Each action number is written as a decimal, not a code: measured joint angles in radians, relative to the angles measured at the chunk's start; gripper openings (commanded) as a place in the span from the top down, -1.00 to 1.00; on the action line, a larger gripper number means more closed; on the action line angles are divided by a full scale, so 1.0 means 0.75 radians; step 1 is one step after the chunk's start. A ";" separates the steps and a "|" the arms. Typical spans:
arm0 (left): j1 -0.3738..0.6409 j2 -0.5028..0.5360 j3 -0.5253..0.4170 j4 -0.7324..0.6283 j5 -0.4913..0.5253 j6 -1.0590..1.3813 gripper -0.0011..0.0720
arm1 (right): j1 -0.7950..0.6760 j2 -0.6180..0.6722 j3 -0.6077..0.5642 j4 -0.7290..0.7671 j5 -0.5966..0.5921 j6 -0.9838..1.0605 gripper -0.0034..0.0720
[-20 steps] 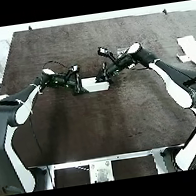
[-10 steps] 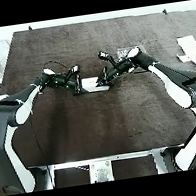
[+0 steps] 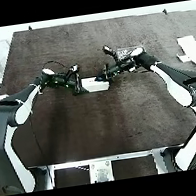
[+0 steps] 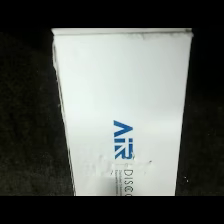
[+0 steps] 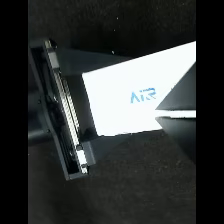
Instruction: Fold the box and place the chain.
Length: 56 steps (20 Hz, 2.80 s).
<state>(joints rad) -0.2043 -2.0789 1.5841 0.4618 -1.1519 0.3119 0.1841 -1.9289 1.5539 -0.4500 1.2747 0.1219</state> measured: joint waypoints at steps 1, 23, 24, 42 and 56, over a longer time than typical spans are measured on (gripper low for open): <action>0.000 0.000 0.000 0.000 0.000 0.001 -0.14 | 0.001 0.000 -0.001 0.004 0.001 0.010 0.88; 0.001 0.000 0.000 -0.003 -0.001 -0.004 -0.14 | 0.033 0.074 0.019 0.017 -0.055 0.139 0.89; 0.001 0.000 0.000 -0.003 -0.001 -0.002 -0.14 | 0.029 0.096 0.019 0.041 -0.044 0.132 0.90; 0.000 0.000 0.000 0.000 0.026 0.004 -0.14 | -0.463 1.191 -0.962 0.179 -0.312 0.148 0.90; 0.000 0.052 0.002 -0.065 0.019 -0.066 0.93 | -0.653 1.879 -1.517 0.180 -0.938 0.009 0.90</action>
<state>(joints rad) -0.2043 -2.0396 1.5856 0.4129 -1.1374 0.2626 -0.3058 -0.5194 0.4164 -0.3153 0.5713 0.1284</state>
